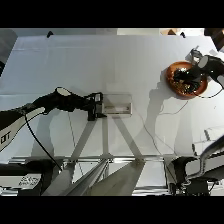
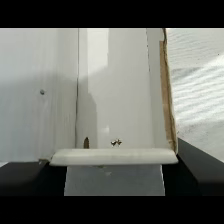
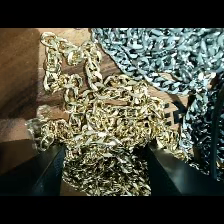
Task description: Fold the box and place the chain.
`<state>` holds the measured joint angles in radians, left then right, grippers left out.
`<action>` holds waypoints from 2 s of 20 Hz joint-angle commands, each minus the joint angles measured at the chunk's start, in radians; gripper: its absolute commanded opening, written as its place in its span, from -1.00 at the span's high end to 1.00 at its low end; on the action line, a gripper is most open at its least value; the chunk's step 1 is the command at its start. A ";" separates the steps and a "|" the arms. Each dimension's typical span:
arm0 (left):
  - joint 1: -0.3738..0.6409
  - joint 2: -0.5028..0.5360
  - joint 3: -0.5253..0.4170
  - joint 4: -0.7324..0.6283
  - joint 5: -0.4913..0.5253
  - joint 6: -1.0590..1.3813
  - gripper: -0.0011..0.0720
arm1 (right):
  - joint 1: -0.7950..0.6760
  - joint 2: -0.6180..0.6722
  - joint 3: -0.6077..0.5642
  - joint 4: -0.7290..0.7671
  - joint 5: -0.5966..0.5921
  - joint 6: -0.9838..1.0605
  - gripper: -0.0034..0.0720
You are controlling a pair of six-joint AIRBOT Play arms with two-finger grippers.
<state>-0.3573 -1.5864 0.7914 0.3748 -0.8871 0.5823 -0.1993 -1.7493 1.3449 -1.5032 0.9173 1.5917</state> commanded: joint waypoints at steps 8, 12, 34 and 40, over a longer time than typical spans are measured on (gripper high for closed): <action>0.000 0.000 0.000 0.000 0.000 0.000 0.39 | 0.001 0.049 0.006 -0.012 0.045 -0.010 0.90; 0.000 0.000 0.000 0.000 0.000 0.000 0.39 | 0.001 0.175 0.005 -0.012 0.119 -0.075 0.90; 0.000 0.000 0.000 0.000 0.000 0.000 0.39 | 0.552 0.634 -0.180 -0.014 0.321 -0.034 0.90; 0.000 0.000 0.000 0.000 0.000 0.000 0.39 | 0.679 0.633 -0.180 -0.003 0.294 -0.013 0.90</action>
<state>-0.3573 -1.5864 0.7914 0.3748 -0.8871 0.5827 0.4183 -1.1168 1.1656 -1.5108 1.2194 1.5673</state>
